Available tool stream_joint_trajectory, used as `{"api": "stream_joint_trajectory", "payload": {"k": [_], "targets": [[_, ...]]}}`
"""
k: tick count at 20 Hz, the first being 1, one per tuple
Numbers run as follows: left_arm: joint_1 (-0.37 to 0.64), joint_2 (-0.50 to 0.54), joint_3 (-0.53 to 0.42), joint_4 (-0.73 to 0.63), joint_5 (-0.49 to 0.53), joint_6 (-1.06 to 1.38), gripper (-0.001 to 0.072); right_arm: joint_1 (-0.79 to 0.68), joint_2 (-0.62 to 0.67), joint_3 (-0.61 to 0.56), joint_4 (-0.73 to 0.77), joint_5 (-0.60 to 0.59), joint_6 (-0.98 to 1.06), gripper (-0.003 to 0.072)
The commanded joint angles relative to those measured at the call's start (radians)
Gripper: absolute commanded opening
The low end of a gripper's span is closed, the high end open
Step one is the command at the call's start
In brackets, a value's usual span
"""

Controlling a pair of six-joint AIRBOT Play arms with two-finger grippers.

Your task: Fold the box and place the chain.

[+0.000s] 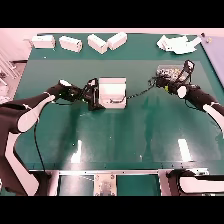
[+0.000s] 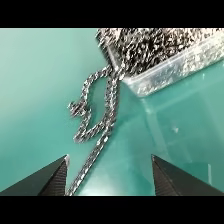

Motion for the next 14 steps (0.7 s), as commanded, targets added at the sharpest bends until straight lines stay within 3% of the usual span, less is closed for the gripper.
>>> {"api": "stream_joint_trajectory", "payload": {"k": [1,14], "targets": [[0.0,0.0,0.001,0.0,0.0,0.0,0.0634,-0.017,-0.076,0.004,0.002,-0.102,0.014,0.0622],[0.0,0.0,0.001,0.0,0.0,0.0,0.0635,0.017,-0.311,0.216,0.082,-0.103,0.018,0.0622]]}}
